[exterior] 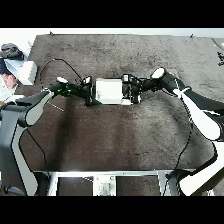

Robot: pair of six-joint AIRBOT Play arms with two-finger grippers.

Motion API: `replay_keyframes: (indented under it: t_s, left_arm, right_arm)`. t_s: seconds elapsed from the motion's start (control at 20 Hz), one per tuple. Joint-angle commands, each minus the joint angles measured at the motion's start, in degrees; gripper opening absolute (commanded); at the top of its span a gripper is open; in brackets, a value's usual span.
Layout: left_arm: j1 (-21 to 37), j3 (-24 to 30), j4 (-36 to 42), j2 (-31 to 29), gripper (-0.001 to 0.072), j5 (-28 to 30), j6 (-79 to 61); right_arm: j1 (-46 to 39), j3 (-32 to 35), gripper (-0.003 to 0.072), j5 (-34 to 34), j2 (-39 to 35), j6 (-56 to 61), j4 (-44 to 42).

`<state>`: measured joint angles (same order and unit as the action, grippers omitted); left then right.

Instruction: Fold the box and place the chain.

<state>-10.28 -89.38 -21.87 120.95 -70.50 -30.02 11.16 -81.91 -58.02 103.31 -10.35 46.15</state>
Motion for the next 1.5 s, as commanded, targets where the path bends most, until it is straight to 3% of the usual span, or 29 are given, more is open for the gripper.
replay_keyframes:
  t_s: [0.0,0.25,0.35,0.7,0.75,0.8,0.85,1.15,1.2,1.25,1.3,1.45]
  left_arm:
    - [-0.02,-0.02,0.0,0.02,0.047,0.02,-0.02]
    - [-0.02,-0.02,0.0,0.02,0.047,0.02,-0.02]
    - [-0.02,-0.02,0.0,0.02,0.047,0.02,-0.04]
    - [-0.02,-0.02,0.0,0.02,0.047,0.02,-0.02]
    - [-0.02,-0.02,0.0,0.0,0.047,0.02,-0.02]
    - [-0.02,-0.02,0.0,0.02,0.047,0.02,-0.02]
    - [-0.02,-0.02,0.0,0.0,0.047,0.02,-0.02]
    - [-0.02,-0.02,0.0,0.02,0.047,0.02,-0.02]
    - [-0.02,-0.02,0.0,0.02,0.047,0.02,-0.02]
    - [-0.02,-0.02,0.0,0.0,0.047,0.02,-0.02]
    - [-0.02,-0.02,0.0,0.02,0.047,0.02,-0.02]
    - [-0.02,-0.02,0.0,0.02,0.047,0.02,-0.02]
  right_arm:
    - [0.22,0.02,0.0153,-0.15,0.07,0.04,-3.65]
    - [1.62,0.02,0.0161,0.24,0.83,-0.09,-4.0]
    - [2.12,0.02,0.0358,1.11,1.33,-0.17,-3.93]
    - [2.1,0.02,0.0363,2.12,1.46,-0.2,-3.93]
    - [2.1,0.02,0.0568,2.14,1.46,-0.17,-3.93]
    - [2.1,0.02,0.0682,2.16,1.46,-0.15,-3.93]
    - [2.1,0.0,0.0597,2.19,1.46,-0.15,-3.96]
    - [1.4,0.0,0.0583,2.14,1.01,3.04,-3.78]
    - [0.98,0.0,0.0467,2.12,0.5,4.46,-2.73]
    - [0.39,0.0,0.0145,2.12,-0.17,6.12,-0.83]
    - [-0.35,0.0,0.0082,1.92,-0.76,8.79,0.46]
    - [-3.13,-0.07,0.0081,0.17,-2.58,18.4,0.96]
